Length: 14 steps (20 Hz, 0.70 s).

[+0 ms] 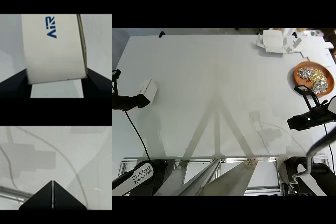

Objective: Fold the box and place the chain.

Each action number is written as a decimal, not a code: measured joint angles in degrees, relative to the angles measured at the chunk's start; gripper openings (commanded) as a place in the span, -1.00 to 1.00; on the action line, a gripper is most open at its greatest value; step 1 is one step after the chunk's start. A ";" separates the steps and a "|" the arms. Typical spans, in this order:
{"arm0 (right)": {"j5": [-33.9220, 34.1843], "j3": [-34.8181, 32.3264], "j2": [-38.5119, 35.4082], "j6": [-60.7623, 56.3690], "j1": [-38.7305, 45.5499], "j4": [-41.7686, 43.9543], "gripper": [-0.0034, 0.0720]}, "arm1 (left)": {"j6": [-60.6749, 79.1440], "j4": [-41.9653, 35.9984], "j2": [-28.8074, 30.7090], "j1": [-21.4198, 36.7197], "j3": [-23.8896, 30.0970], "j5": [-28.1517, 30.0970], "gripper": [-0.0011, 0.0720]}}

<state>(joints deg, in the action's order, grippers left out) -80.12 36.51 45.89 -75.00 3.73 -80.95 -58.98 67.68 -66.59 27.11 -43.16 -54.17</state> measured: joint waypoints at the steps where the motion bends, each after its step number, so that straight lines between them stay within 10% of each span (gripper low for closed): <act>1: 0.02 0.00 0.00 0.00 0.00 0.00 -0.87 | -0.24 0.11 -0.35 0.00 0.00 -0.42 0.93; 14: 0.02 -0.02 0.00 0.00 0.00 0.00 -0.87 | -5.55 0.31 11.39 -3.10 0.00 -3.98 0.93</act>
<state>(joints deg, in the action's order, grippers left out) -80.09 36.49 45.89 -75.00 3.73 -80.95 -64.53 67.99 -55.20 24.01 -43.16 -58.15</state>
